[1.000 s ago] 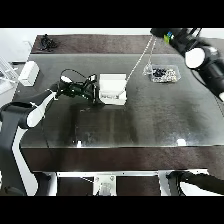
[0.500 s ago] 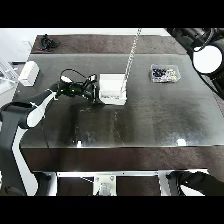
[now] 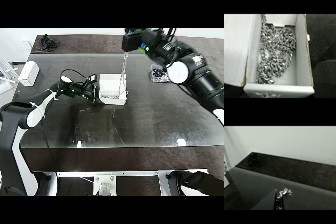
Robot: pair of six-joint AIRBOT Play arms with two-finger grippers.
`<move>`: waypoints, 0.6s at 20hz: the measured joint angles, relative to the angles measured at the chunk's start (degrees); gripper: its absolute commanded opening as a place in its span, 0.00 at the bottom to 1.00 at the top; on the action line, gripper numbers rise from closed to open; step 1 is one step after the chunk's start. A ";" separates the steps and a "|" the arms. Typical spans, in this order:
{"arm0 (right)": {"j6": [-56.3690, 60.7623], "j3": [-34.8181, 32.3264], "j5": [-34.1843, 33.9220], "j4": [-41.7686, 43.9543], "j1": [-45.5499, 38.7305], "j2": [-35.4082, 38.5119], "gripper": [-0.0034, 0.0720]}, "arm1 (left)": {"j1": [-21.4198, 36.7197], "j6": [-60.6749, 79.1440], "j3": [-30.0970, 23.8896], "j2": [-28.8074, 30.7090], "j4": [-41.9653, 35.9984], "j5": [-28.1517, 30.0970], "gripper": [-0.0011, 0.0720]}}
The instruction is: Fold the box and place the chain.
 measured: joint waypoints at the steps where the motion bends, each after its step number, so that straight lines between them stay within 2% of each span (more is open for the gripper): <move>1: 0.72 -0.98 0.02 0.17 0.33 -0.46 0.06 | 0.00 0.02 0.00 0.00 0.00 0.00 0.52; 7: 4.98 -8.20 0.00 0.81 1.29 -4.15 0.06 | 0.00 0.02 0.00 0.00 0.00 0.00 0.52; 12: 6.60 -10.93 -0.02 0.96 1.40 -12.28 0.06 | 0.00 0.02 0.00 0.00 0.02 0.00 0.52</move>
